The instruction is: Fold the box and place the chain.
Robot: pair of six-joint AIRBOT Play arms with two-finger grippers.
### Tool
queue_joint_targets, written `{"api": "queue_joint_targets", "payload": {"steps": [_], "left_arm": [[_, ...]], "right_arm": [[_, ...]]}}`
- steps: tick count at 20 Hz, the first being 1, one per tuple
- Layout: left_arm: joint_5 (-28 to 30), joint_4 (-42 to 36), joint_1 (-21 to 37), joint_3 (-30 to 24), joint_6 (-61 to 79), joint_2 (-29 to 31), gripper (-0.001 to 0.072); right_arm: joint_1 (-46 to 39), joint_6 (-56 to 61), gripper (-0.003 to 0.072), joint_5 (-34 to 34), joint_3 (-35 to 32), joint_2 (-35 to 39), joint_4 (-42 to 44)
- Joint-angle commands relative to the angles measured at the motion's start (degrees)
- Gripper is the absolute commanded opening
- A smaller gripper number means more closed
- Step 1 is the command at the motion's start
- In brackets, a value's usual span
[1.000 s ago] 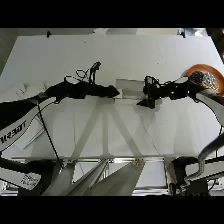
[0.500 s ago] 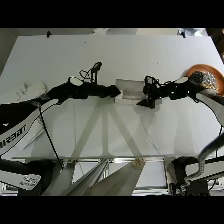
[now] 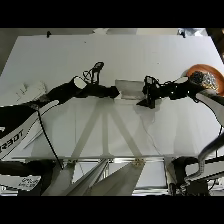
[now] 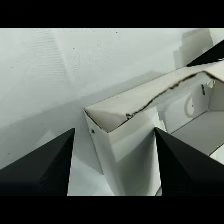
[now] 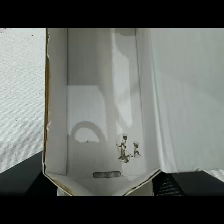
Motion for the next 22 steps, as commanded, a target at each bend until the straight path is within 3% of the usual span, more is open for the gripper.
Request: {"api": "queue_joint_targets", "payload": {"steps": [1,5,10,15,22], "left_arm": [[0.90,2.56,-0.44,0.50,-3.08,0.07,0.0512],[-0.13,11.80,-1.44,3.13,-11.85,0.04,0.0494],[-5.77,26.60,-3.28,7.32,-24.20,-1.03,0.0484],[-6.78,28.17,-4.81,7.80,-26.03,-1.20,0.0397],[-11.56,34.25,-5.40,11.54,-33.09,-2.03,0.0397]], "right_arm": [[-0.04,0.04,0.0497,0.00,0.02,0.00,-0.04],[-0.04,0.04,0.0497,0.00,0.02,0.00,-0.04],[-0.04,0.04,0.0497,0.00,0.02,0.00,-0.04],[-0.04,0.04,0.0497,0.00,0.02,-0.02,-0.04],[-0.04,0.04,0.0497,0.00,0.02,0.00,-0.04]]}}
